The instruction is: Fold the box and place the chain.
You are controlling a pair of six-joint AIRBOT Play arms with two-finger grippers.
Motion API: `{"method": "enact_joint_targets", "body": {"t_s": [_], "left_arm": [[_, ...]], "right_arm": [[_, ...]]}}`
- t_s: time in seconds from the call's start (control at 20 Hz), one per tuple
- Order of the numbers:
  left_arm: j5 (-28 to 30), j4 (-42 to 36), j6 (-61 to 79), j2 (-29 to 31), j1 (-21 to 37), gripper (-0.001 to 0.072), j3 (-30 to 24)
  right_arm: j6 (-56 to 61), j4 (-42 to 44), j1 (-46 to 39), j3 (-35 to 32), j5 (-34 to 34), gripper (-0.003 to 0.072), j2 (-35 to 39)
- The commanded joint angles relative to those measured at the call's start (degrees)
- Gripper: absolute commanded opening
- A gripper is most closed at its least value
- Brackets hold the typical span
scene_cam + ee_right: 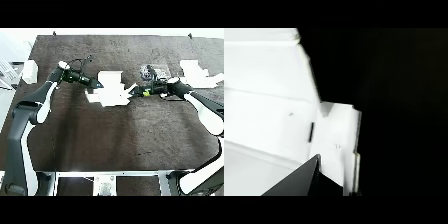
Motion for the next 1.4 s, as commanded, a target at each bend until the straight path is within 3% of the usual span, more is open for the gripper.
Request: {"method": "enact_joint_targets", "body": {"t_s": [0.0,0.15,0.35,0.5,0.6,0.85,1.35], "left_arm": [[-1.5,-3.5,11.5,0.0,0.0,0.0018,0.0],[-1.8,-6.1,17.5,0.0,0.0,0.0016,0.0],[-2.8,-7.3,27.0,0.0,-0.5,0.0016,-0.2],[-4.0,-10.0,35.6,0.7,-0.9,0.0016,-4.7],[-1.0,-9.9,39.6,0.7,-1.7,0.0016,-6.2],[3.7,-10.1,44.1,0.6,-2.6,0.0016,-7.2],[4.2,-9.7,48.9,-0.1,-3.4,0.0017,-7.2]], "right_arm": [[-0.8,0.4,-5.0,0.0,-0.1,0.0232,1.5],[-0.8,2.3,-10.0,0.0,1.1,0.0232,3.8],[-1.7,2.3,-10.3,0.0,1.6,0.0231,4.4],[-3.8,3.8,-10.3,0.0,1.5,0.023,4.7],[-3.8,3.8,-11.0,0.0,1.0,0.023,5.4],[-3.8,3.7,-11.5,0.0,1.2,0.023,5.7],[-4.9,3.7,-11.6,0.0,1.4,0.0232,5.7]]}}
